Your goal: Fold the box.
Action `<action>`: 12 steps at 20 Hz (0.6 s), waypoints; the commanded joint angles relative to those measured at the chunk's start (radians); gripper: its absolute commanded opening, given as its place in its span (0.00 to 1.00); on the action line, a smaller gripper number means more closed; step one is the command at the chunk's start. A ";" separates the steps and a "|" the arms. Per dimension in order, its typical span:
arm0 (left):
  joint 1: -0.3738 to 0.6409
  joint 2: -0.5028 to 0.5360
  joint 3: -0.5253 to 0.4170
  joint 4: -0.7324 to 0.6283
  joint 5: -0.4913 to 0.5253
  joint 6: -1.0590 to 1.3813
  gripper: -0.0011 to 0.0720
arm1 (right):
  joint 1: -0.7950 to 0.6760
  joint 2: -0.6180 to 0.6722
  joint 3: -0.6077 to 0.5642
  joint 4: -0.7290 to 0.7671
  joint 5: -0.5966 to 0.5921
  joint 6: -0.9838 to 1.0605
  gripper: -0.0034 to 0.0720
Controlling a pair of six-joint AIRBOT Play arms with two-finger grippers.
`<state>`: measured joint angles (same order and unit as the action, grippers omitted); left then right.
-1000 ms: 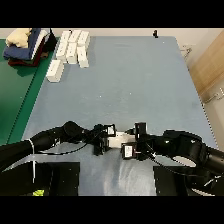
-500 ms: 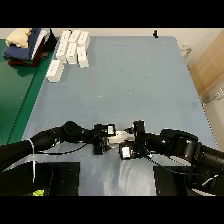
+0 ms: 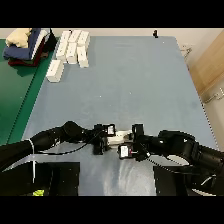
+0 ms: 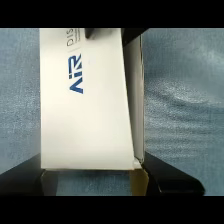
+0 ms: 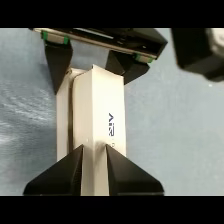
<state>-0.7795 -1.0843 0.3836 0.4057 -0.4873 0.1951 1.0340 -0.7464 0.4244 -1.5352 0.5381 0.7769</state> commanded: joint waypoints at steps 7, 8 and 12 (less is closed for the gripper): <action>0.000 0.000 0.001 -0.001 0.006 -0.002 0.58 | 0.005 -0.019 -0.003 0.040 0.048 -0.004 0.32; 0.000 0.000 0.001 -0.001 0.006 -0.002 0.58 | 0.005 -0.007 -0.001 0.040 0.048 -0.002 0.36; 0.000 0.000 0.001 -0.001 0.006 -0.002 0.58 | 0.000 0.080 0.009 0.040 0.048 0.031 0.37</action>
